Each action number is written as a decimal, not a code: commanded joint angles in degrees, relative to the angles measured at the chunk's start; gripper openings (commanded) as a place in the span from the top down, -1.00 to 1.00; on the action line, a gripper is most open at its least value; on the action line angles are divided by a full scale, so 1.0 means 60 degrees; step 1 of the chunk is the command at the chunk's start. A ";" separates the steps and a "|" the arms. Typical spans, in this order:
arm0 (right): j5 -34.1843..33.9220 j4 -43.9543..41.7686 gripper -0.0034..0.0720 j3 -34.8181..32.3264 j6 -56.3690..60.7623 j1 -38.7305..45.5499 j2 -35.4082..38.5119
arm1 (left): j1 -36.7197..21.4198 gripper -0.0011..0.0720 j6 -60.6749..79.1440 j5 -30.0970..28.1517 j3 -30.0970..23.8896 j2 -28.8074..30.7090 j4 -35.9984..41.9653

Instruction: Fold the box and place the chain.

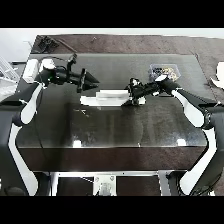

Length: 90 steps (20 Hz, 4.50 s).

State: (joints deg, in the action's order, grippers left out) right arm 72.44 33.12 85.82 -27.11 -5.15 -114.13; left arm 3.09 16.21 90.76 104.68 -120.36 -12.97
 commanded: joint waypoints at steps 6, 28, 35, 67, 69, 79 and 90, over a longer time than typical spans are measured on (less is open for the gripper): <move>0.0007 -0.0004 -0.59 0.0007 0.0015 -0.0004 -0.0004 | -0.0703 0.93 -0.1056 0.2386 0.1093 0.0521 0.0240; 0.0011 -0.0004 -0.59 0.0007 0.0015 -0.0004 -0.0004 | 0.2087 0.93 0.2393 -0.5144 -0.7694 0.5963 -0.0386; 0.0007 -0.0004 -0.59 0.0007 0.0015 -0.0007 -0.0004 | 0.2200 0.92 0.2903 -0.6878 -0.7701 0.5530 0.0619; 0.0011 -0.0004 -0.59 0.0007 0.0015 -0.0004 -0.0004 | 0.2167 0.92 0.3053 -0.6462 -0.4149 0.3115 0.0685; 0.0007 -0.0007 -0.59 0.0007 0.0015 -0.0007 -0.0004 | 0.2036 0.92 0.3024 -0.6535 -0.4153 0.3136 0.0594; 0.0011 -0.0004 -0.58 0.0007 0.0015 -0.0007 -0.0004 | 0.1836 0.92 0.3085 -0.7155 -0.4149 0.2969 0.0463; 0.0007 -0.0004 -0.59 0.0007 0.0015 -0.0007 -0.0004 | 0.1774 0.92 0.3311 -0.7366 -0.4127 0.2667 0.0780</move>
State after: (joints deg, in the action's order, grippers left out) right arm 72.44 33.01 85.84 -27.00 -5.17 -114.15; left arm 14.02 35.86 47.31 79.85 -104.09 -9.17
